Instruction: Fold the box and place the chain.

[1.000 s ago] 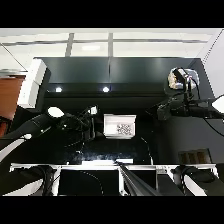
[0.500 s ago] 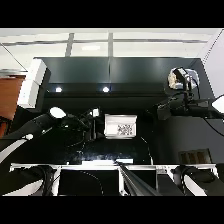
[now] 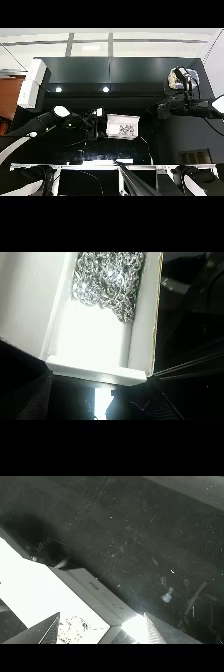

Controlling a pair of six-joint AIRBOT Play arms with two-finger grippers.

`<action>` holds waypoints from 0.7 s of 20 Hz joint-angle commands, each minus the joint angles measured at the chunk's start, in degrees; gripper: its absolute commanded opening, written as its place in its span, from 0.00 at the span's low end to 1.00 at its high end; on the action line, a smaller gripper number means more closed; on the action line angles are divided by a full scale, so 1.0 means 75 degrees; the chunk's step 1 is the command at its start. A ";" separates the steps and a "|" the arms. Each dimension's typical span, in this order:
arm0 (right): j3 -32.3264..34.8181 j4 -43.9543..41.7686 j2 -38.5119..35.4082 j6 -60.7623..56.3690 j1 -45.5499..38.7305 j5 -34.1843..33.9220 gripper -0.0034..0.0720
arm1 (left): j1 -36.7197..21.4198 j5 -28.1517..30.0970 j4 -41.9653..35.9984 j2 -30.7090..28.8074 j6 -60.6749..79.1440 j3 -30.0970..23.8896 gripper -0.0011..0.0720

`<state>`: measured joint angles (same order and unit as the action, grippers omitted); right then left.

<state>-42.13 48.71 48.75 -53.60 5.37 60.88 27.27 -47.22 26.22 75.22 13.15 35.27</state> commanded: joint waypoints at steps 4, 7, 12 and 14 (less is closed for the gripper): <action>0.0000 0.0000 -0.0006 0.0000 0.0000 0.0020 0.86 | -0.0356 -0.0793 0.1020 0.0023 -0.0376 0.0425 0.98; 0.0000 0.0000 -0.0006 0.0000 0.0000 0.0017 0.86 | -0.0548 -0.0965 0.1017 0.0157 -0.0201 0.0644 0.98; 0.0003 0.0000 -0.0006 -0.0003 0.0000 0.0017 0.86 | -0.0501 -0.1125 0.0463 0.0525 0.0283 0.0708 0.98; 0.0003 0.0000 -0.0006 0.0000 0.0000 0.0020 0.86 | -0.0501 -0.1137 0.0425 0.0565 0.0286 0.0752 0.98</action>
<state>-42.13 48.71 48.75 -53.60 5.39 60.99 23.57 -55.20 30.98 78.63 14.55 40.40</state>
